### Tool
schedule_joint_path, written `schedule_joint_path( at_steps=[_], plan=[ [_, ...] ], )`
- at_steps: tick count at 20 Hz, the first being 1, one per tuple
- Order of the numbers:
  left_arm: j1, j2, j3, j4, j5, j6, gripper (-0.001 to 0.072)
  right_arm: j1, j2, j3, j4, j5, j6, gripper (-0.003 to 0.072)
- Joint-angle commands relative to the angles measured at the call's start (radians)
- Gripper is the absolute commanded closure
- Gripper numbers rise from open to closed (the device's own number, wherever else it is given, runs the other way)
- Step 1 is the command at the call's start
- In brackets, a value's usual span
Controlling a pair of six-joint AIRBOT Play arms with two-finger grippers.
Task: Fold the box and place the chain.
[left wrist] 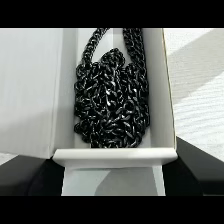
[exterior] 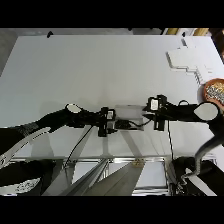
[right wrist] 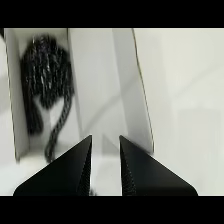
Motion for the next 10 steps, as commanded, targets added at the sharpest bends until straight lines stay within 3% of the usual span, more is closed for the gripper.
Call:
schedule_joint_path(
  at_steps=[1, 10],
  plan=[
    [0.000, 0.000, 0.001, 0.000, 0.000, 0.000, 0.0681, -0.098, -0.008, -0.020, -0.088, 0.099, -0.085, 0.0489],
    [0.000, 0.000, 0.001, 0.000, 0.000, 0.000, 0.0681, -0.098, -0.109, -0.086, 0.016, 0.098, -0.313, 0.0484]
  ],
)
